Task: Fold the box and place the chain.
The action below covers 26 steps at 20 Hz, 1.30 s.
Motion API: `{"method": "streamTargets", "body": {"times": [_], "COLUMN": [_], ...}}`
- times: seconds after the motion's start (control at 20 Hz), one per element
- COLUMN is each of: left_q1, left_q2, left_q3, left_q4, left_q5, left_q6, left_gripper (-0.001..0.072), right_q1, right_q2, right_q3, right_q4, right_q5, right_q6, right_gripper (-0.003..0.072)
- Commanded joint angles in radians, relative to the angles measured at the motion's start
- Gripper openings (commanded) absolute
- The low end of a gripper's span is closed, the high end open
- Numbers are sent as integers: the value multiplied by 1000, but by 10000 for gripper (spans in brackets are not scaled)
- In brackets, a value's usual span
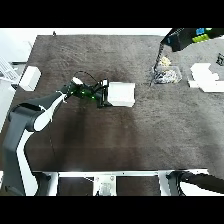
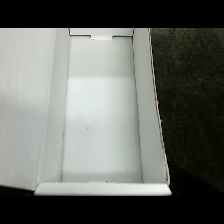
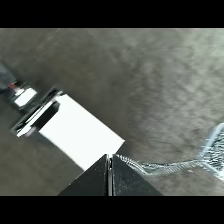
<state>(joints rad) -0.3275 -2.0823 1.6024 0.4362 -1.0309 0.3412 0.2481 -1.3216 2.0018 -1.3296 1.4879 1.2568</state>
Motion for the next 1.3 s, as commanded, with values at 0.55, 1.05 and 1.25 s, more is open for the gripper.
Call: {"method": "streamTargets", "body": {"times": [0.55,1.05,1.25], "left_q1": [0,0,0], "left_q2": [0,0,0], "left_q3": [0,0,0], "left_q4": [0,0,0], "left_q5": [0,0,0], "left_q6": [0,0,0], "left_gripper": [525,525,525], "right_q1": [174,185,186], "right_q2": [3,-100,-219], "right_q3": [-249,-535,-573], "right_q4": [13,143,219], "right_q5": [-88,-368,-443], "right_q6": [19,22,-8], "right_gripper": [13,12,12]}}
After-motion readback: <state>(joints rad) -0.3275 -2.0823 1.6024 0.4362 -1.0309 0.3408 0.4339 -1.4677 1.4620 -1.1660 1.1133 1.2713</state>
